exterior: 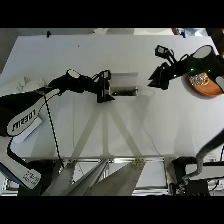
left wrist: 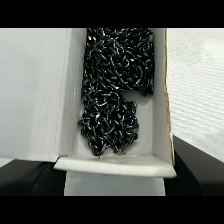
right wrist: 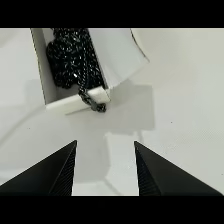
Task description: Fold the box and place the chain.
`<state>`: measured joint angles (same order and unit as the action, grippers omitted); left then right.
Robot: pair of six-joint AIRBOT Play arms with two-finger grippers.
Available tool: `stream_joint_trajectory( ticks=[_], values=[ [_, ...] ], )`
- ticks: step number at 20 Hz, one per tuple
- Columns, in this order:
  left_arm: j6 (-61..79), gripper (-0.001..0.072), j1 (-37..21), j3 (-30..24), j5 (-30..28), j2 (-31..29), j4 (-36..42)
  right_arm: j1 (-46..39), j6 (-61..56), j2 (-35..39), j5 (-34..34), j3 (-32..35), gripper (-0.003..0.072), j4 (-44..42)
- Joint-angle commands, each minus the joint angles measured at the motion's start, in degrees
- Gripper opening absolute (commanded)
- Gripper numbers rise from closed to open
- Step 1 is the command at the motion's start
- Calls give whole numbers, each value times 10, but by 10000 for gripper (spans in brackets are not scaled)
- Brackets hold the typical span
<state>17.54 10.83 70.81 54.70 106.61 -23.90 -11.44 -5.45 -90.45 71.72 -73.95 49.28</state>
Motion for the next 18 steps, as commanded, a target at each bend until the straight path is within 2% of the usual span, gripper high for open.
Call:
stream_joint_trajectory(
  ticks=[1,5,10,13,14,15,18],
  values=[
    [0,281,0,0,0,0,0,5,75,-59,2,0,418,-5],
    [0,281,0,0,0,0,0,42,110,-96,-65,0,410,-5],
    [0,281,0,0,0,0,0,88,135,-104,-108,0,377,-3],
    [0,281,0,0,0,0,0,95,134,-104,-129,0,220,4],
    [0,281,0,0,0,0,0,95,134,-104,-129,0,96,7],
    [0,281,0,0,0,0,0,95,131,-104,-128,0,12,18],
    [0,281,0,0,0,0,0,95,118,-101,-117,0,12,61]
  ],
)
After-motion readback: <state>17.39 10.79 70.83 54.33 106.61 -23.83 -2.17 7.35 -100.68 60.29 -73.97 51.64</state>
